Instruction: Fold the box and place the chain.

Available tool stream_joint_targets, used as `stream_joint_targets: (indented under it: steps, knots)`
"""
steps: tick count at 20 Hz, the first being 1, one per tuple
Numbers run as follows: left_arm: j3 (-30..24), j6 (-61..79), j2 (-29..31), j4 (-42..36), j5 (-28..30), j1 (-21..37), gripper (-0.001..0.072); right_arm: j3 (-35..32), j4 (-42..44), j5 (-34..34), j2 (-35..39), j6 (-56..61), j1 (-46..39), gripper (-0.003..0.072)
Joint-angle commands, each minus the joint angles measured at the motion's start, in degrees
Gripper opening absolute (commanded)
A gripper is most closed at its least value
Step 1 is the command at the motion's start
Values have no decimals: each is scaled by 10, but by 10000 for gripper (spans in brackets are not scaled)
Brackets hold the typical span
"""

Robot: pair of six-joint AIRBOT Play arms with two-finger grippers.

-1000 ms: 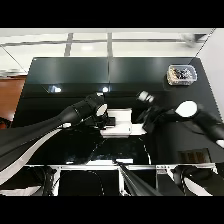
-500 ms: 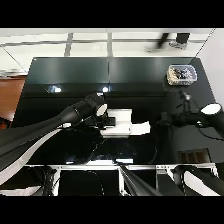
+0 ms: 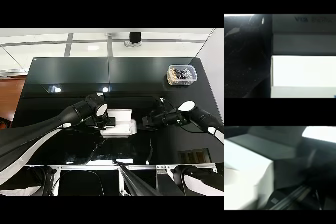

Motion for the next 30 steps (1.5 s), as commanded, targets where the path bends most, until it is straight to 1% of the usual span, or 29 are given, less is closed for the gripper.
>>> stream_joint_targets:
  steps: [1, 3, 6, 7, 8, 11, 12, 13, 14, 15, 16, 18, 20, 21, 25, 30]
  knots:
    - [1, 0, 0, 0, 0, 0, 29, 43, 10, 59, -3, -9, 12, 594]
    - [1, 0, 0, 0, 0, 0, 29, 48, 31, 66, -3, -9, 23, 593]
    - [1, 0, 0, 0, 0, 0, 29, 50, 38, 44, -3, 5, 60, 588]
    - [1, 0, 0, 0, 0, 0, 29, 52, 36, 35, -3, 12, 71, 481]
    - [1, 0, 0, 0, 0, 0, 29, 57, 24, 27, -3, 24, 82, 479]
    - [1, 0, 0, 0, 0, 0, 29, 82, -46, 10, -3, 92, 106, 478]
    - [1, 0, 0, 0, 0, 0, 29, 90, -60, 6, -3, 113, 113, 461]
    - [1, 0, 0, 0, 0, 0, 29, 97, -68, 4, -3, 126, 121, 426]
    - [1, 0, 0, 0, 0, 0, 29, 104, -80, 3, -3, 142, 130, 415]
    - [1, 0, 0, 0, 0, 0, 29, 111, -100, 1, -3, 159, 140, 377]
    - [1, 0, 0, 0, 0, 0, 29, 119, -127, -3, -3, 181, 151, 367]
    - [1, 0, 0, 0, 0, 0, 29, 130, -180, -18, -3, 228, 172, 366]
    - [1, 0, 0, 0, 0, 0, 29, 133, -212, -36, -4, 265, 188, 364]
    - [1, 0, 0, 0, 0, 0, 29, 133, -222, -43, -4, 273, 196, 305]
    - [1, 0, 0, 0, 0, 0, 29, 133, -267, -68, -4, 318, 229, 305]
    - [1, 0, 0, 0, 0, 0, 29, 133, -270, -74, -4, 333, 240, 305]
